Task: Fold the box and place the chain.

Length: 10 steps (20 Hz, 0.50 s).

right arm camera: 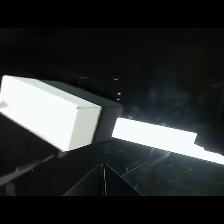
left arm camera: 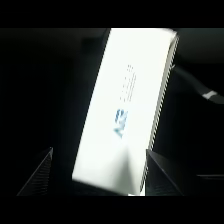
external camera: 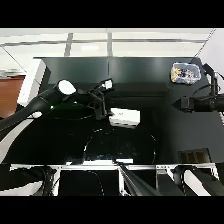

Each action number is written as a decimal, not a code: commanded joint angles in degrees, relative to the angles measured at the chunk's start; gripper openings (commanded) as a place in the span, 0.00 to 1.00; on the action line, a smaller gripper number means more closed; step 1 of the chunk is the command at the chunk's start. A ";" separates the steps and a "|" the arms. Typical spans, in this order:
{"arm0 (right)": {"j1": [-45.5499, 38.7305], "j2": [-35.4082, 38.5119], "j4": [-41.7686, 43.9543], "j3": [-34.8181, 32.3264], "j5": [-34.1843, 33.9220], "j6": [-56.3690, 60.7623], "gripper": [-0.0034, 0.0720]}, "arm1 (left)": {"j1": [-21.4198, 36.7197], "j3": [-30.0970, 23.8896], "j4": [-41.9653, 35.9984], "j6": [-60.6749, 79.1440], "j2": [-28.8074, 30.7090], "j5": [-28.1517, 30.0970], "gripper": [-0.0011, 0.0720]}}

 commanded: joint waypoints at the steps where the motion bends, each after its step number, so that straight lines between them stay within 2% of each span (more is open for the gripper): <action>1: -1.16 0.72 -0.87 -1.44 -2.25 0.28 0.07 | -3.98 7.52 0.70 -1.77 -3.87 -1.64 0.98; 5: -1.18 0.72 -0.85 -2.29 -2.60 0.09 0.07 | -7.04 16.63 1.55 -1.95 -13.16 -8.85 0.98; 10: -1.16 0.72 -0.81 -2.29 -6.34 -0.13 0.07 | -7.56 17.38 1.33 -2.67 -16.96 -10.97 0.98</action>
